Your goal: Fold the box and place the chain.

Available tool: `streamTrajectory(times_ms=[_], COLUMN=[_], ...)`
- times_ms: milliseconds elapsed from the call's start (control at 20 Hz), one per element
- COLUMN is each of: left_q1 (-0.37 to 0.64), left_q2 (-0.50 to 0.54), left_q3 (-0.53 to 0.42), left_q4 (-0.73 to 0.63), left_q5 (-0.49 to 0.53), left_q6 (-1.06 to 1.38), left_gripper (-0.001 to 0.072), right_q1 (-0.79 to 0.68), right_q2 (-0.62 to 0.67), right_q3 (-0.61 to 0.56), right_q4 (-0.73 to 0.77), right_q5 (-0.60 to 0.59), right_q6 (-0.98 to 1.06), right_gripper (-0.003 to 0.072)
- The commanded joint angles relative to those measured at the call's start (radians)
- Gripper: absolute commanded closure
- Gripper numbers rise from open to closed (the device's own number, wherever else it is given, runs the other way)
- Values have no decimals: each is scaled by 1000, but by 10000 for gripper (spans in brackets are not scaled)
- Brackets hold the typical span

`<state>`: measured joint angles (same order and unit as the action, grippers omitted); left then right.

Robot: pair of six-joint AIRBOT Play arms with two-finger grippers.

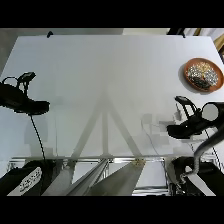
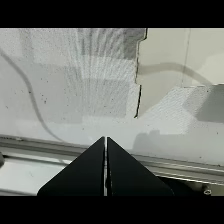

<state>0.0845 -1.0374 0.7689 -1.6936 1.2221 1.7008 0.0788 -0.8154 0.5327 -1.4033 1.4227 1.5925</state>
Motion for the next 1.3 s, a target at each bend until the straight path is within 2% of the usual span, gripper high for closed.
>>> streamTrajectory(times_ms=[0, 200, 350, 500, 600, 850, 1000, 1050, 1100, 1150, 1250], left_q1=[1, 1, 1, 1, 1, 1, 1, 1, 1, 1, 1], left_q2=[0, 0, 0, 0, 0, 0, 0, 0, 0, 0, 0], left_q3=[0, 0, 0, 0, 0, 0, 0, 0, 0, 0, 0], left_q4=[0, 0, 0, 0, 0, 0, 0, 0, 0, 0, 0], left_q5=[0, 0, 0, 0, 0, 0, 0, 0, 0, 1, 0], left_q6=[0, 0, 0, 0, 0, 0, 0, 0, 0, 0, 0], left_gripper=[698, 698, 698, 698, 698, 698, 698, 698, 698, 698, 698], right_q1=[1, 1, 1, -2, -39, -310, -462, -490, -513, -532, -549], right_q2=[1, 1, 1, 1, 1, -11, -103, -148, -193, -240, -319], right_q3=[0, 0, 0, 13, 69, 209, 286, 309, 331, 356, 400], right_q4=[0, 0, -68, -284, -405, -575, -629, -637, -655, -673, -688], right_q5=[0, -10, -125, -163, -163, -181, -218, -227, -232, -232, -222], right_q6=[0, -3, -25, 59, 71, -86, -90, -115, -117, -117, -171], right_gripper=[672, 672, 672, 672, 675, 677, 675, 647, 371, 61, 109])
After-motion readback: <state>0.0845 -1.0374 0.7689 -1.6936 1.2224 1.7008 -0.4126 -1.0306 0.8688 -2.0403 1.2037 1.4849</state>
